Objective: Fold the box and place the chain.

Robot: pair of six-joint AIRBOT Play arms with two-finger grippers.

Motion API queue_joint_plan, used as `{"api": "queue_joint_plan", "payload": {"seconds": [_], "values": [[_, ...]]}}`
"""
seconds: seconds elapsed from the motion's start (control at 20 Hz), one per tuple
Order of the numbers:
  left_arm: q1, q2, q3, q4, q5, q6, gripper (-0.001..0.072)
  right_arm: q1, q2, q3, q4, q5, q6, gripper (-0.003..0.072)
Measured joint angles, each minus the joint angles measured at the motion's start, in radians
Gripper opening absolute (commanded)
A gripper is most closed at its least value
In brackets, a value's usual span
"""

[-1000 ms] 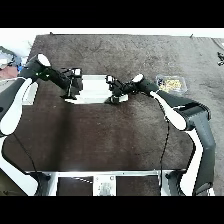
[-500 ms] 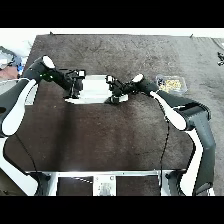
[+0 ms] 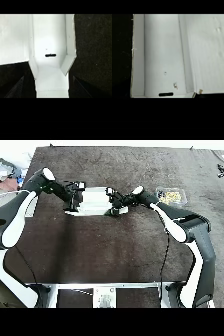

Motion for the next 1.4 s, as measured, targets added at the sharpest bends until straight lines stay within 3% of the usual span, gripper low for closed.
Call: {"api": "queue_joint_plan", "payload": {"seconds": [0.3, 1.0, 1.25, 1.4], "values": [[-0.045, 0.0, 0.0, 0.091, 0.036, -0.097, 0.07, 0.0, 0.0, 0.0, 0.0, 0.0, 0.0, 0.0471], [-0.084, 0.0, 0.0, 0.113, 0.077, -0.157, 0.0697, 0.0, 0.0, 0.0, 0.0, 0.0, 0.0, 0.0471], [-0.085, 0.0, -0.001, 0.115, 0.076, -0.158, 0.0281, 0.0, 0.0, 0.0, 0.0, 0.0, 0.0, 0.0471], [-0.084, 0.0, -0.002, 0.112, 0.077, -0.156, 0.0284, 0.0, 0.0, 0.0, 0.0, 0.0, 0.0, 0.047]]}}
